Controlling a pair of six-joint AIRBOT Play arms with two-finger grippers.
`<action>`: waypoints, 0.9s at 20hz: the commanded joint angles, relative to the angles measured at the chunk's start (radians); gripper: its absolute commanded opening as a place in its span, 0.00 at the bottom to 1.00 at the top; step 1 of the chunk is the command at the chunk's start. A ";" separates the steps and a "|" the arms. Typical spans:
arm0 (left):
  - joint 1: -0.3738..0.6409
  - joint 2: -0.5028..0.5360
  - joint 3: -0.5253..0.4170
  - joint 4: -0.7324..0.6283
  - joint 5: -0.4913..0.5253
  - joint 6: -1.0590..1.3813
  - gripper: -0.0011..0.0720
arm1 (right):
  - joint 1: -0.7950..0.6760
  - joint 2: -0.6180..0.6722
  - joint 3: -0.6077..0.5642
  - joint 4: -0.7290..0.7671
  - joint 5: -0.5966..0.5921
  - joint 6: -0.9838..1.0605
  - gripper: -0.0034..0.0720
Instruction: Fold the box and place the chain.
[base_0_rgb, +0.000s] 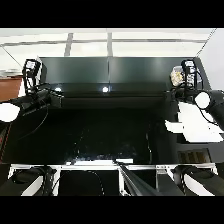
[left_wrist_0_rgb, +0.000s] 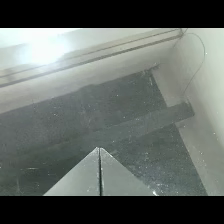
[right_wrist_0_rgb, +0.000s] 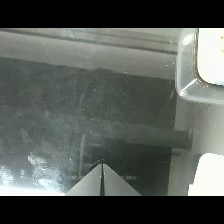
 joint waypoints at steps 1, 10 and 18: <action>0.000 0.001 0.000 0.000 0.000 0.000 0.05 | 0.000 0.001 0.000 0.000 0.000 0.000 0.06; 0.000 0.001 0.000 0.000 0.000 0.000 0.05 | 0.000 0.001 0.000 0.002 0.000 0.001 0.06; 0.000 0.000 0.000 -0.001 0.048 0.001 0.05 | 0.000 0.000 0.000 0.314 0.106 0.000 0.06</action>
